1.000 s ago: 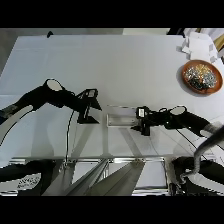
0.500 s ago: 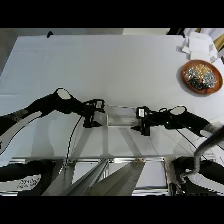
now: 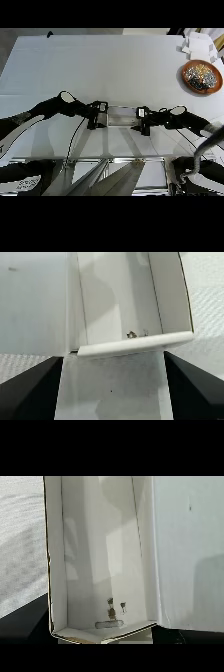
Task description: Fold the box and place the chain.
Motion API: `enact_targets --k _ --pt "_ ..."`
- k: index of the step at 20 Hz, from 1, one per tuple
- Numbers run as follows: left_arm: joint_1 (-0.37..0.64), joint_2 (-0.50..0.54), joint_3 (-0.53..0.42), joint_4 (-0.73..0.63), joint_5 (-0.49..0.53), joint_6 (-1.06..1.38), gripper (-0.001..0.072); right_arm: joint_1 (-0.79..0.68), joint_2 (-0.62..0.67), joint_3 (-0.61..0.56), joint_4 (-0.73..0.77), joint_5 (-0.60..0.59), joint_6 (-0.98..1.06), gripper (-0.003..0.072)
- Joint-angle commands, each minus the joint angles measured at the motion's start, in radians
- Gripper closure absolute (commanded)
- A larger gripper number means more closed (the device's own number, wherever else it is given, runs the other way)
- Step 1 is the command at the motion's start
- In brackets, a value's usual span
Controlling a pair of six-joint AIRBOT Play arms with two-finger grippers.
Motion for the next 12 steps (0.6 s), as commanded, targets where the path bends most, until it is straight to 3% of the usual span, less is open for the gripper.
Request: enact_targets --k 1,12 --pt "-0.007 0.003 0.0 0.003 -0.019 -0.001 0.0001 0.0 0.001 0.0 0.0 0.0 0.0 0.036" --pt "-0.01 0.036 -0.042 0.009 0.007 -0.083 -0.0001 0.0 0.001 0.0 0.0 0.0 0.0 0.036"
